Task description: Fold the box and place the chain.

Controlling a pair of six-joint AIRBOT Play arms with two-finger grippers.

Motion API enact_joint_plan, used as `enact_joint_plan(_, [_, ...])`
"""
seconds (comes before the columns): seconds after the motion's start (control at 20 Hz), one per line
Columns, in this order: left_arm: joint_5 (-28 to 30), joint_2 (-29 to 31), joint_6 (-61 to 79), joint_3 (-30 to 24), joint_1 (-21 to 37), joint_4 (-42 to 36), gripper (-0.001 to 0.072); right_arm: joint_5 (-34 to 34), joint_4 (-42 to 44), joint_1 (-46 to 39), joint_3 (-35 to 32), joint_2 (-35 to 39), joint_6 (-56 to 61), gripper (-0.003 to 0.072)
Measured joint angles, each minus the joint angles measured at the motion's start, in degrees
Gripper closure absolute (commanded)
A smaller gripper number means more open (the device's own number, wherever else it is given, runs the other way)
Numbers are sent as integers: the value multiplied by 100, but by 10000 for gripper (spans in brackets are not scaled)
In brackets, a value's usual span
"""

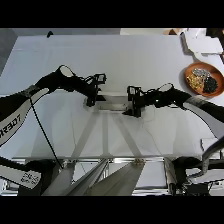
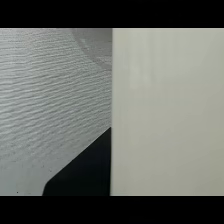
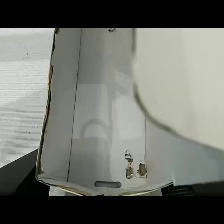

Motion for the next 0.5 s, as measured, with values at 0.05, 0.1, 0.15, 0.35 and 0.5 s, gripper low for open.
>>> enact_joint_plan(0.05, [-7,0,2,0,0,2,697,-15,4,0,0,0,4,212])
enact_joint_plan(0.1, [-9,0,2,0,0,2,697,-17,7,0,0,0,4,221])
enact_joint_plan(0.15, [-9,0,2,0,0,2,697,-17,4,0,0,0,4,220])
enact_joint_plan(0.35, [-7,0,2,0,0,2,697,-13,2,0,0,0,4,220])
enact_joint_plan(0.5, [-4,0,0,0,0,2,697,-11,0,0,0,0,4,220])
